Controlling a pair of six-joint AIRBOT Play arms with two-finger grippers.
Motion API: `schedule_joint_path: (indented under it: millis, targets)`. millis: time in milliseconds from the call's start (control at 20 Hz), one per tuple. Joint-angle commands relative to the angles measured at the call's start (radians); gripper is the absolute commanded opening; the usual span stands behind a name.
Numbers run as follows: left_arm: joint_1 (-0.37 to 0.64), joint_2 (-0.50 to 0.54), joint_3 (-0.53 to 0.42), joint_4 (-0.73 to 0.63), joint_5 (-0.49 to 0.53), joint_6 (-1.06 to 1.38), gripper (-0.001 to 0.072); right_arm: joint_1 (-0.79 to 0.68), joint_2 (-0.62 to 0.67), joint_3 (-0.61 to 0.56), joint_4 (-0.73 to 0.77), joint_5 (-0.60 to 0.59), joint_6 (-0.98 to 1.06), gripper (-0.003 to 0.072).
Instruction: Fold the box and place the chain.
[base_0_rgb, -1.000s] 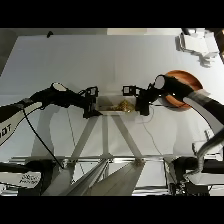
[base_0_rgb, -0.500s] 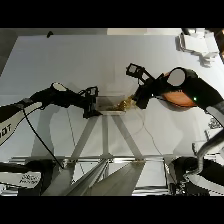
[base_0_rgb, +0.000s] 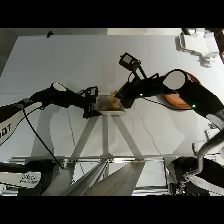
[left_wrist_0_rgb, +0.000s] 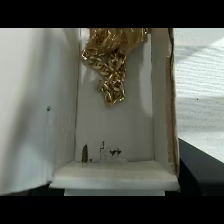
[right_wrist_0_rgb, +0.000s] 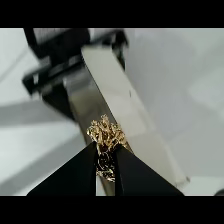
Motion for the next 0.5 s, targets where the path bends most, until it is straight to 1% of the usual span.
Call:
schedule_joint_path:
  millis: [0,150,450]
  targets:
    - [0.0,0.0,0.0,0.0,0.0,0.0,0.0143,0.013,0.002,0.001,0.088,-0.083,0.002,0.0007]
    - [0.0,0.0,0.0,0.0,0.0,0.0,0.0143,0.013,0.001,0.001,0.173,-0.105,-0.001,0.0007]
    - [0.0,0.0,0.0,0.0,0.0,0.0,0.0143,0.013,0.0,0.001,0.176,-0.121,0.0,0.0007]
